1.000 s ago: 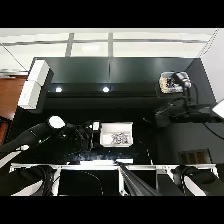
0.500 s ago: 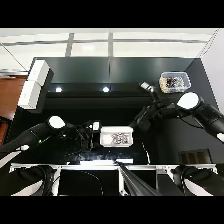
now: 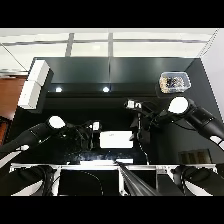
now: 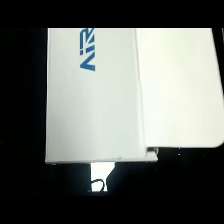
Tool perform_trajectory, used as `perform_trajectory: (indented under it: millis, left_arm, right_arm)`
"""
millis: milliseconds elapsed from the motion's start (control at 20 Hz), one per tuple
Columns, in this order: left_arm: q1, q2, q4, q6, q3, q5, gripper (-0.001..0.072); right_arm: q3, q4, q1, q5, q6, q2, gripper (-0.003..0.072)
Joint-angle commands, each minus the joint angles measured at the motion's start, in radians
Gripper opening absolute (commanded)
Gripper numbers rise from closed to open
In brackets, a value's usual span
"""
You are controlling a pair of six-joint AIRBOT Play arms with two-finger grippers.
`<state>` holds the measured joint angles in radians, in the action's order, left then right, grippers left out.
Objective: Fold the box and place the chain.
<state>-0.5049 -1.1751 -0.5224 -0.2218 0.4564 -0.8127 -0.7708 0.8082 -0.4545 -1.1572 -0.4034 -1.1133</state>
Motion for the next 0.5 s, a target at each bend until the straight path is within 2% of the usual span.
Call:
perform_trajectory:
  millis: [0,150,450]
  left_arm:
    - [-0.001,-0.001,0.000,0.000,0.000,0.000,0.0279]
    - [-0.001,-0.001,0.000,0.000,0.000,0.000,0.0279]
    - [-0.001,-0.001,0.000,0.000,0.000,0.000,0.0279]
  right_arm:
    - [-0.007,-0.006,-0.029,-0.006,0.102,0.000,0.0718]
    - [-0.006,-0.001,-0.071,-0.027,0.102,0.000,0.0718]
    - [-0.005,0.077,-0.107,0.055,0.074,-0.001,0.0717]
